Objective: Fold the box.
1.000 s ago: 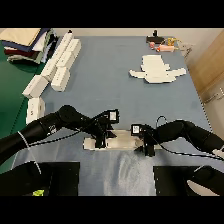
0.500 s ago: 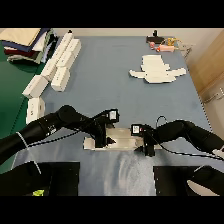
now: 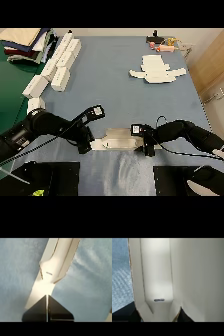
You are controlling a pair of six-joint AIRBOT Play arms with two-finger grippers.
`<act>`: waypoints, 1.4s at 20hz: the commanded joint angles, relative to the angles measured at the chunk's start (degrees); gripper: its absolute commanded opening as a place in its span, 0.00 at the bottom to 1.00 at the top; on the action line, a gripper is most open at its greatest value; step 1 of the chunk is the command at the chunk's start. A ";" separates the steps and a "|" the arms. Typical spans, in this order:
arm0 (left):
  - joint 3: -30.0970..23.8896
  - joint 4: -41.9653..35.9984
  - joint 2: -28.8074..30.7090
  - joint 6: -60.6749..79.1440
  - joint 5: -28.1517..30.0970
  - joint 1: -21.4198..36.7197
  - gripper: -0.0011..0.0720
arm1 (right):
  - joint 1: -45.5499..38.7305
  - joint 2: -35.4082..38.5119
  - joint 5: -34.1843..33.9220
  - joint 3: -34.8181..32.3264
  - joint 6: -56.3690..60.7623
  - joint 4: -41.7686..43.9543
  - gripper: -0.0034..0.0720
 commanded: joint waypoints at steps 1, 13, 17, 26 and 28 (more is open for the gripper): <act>0.07 -6.64 2.89 -12.22 -2.40 -1.49 0.04 | 0.00 0.07 -0.02 0.00 0.02 0.02 0.70; 16.74 -23.37 -29.88 -12.94 7.02 7.21 0.04 | 0.00 0.07 -0.02 0.00 0.02 0.00 0.70; 16.74 -23.52 -36.24 -15.85 4.31 8.39 0.04 | 0.00 0.07 -0.02 0.00 0.02 0.00 0.70; 16.72 -28.06 -42.18 -12.61 -0.31 8.00 0.04 | 0.00 0.07 -0.02 0.00 0.02 0.00 0.71; 16.72 -28.02 -42.16 -12.61 -0.09 8.02 0.04 | 0.00 0.07 -0.02 0.00 0.02 0.00 0.71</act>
